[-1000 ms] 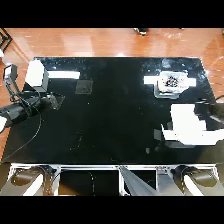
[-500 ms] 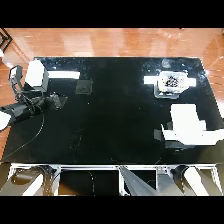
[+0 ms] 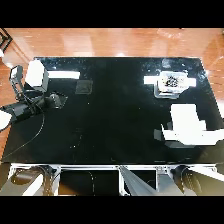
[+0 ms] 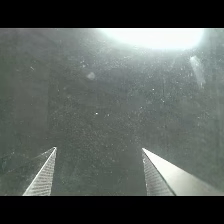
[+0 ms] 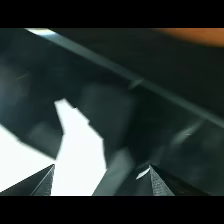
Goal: Fold the box and place the chain.
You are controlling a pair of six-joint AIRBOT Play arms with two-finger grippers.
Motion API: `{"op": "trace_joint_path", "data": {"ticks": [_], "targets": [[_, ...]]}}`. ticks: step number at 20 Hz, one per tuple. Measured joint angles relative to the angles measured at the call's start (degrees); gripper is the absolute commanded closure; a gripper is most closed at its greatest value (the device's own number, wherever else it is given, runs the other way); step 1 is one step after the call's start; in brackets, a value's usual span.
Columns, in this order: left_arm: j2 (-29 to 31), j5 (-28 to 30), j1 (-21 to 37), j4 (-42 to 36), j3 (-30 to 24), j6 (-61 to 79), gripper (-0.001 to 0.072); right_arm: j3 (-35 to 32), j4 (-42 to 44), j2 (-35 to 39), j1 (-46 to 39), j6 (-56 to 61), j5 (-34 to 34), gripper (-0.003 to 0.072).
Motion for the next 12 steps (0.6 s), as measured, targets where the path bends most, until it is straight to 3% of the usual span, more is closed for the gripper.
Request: {"op": "trace_joint_path", "data": {"ticks": [5, 12], "targets": [[-0.1, 0.4, 0.0, 0.1, 0.0, 0.0, 0.0073, 8.5, 4.9, -15.8, 0.2, -5.7, 13.0, -0.0014], [-0.2, 0.4, 0.0, -0.6, 0.0, 0.0, 0.0073, 16.1, 2.5, -27.8, 6.0, -7.6, 17.8, -0.0013]]}}
